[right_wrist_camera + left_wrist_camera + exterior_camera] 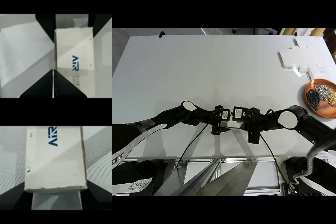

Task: Fold the box and place the chain.

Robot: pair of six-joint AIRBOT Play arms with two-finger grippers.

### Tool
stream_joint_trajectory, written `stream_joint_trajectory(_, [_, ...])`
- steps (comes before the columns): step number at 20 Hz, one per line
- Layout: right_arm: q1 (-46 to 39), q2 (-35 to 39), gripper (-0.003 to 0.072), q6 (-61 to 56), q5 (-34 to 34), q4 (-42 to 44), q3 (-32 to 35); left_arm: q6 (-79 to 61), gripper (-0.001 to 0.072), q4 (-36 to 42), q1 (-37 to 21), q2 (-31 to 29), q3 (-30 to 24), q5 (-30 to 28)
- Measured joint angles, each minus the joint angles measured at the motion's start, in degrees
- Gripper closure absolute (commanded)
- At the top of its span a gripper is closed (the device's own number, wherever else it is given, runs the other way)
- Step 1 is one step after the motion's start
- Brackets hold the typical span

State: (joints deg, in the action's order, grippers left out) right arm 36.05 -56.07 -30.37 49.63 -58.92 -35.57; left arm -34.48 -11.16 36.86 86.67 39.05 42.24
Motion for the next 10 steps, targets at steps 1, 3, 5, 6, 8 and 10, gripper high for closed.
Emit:
stream_joint_trajectory(1, [0.0, -0.6, 0.0670, 0.1, -0.8, 0.3, 0.0, 0.0, 0.0439, 0.0, 0.0, 0.0, 0.0, 0.0])
stream_joint_trajectory(3, [0.0, -2.4, 0.0670, 0.4, -1.6, 0.6, 0.0, 0.0, 0.0439, 0.0, 0.0, 0.0, 0.0, 0.0])
stream_joint_trajectory(5, [0.0, -4.1, 0.0670, 0.5, -2.1, 1.0, 0.0, 0.0, 0.0439, 0.0, 0.0, 0.0, 0.0, 0.0])
stream_joint_trajectory(6, [0.0, -4.9, 0.0670, 0.5, -2.3, 1.1, 0.0, 0.0, 0.0439, 0.0, 0.0, 0.0, 0.0, 0.0])
stream_joint_trajectory(8, [0.0, -5.7, 0.0670, 0.6, -2.4, 1.1, -0.1, 0.0, 0.0439, -0.1, 0.0, 0.0, 0.0, 0.0])
stream_joint_trajectory(10, [0.0, -6.2, 0.0670, 0.6, -2.4, 1.1, -0.1, 0.0, 0.0439, -0.1, 0.0, 0.0, 0.0, 0.0])
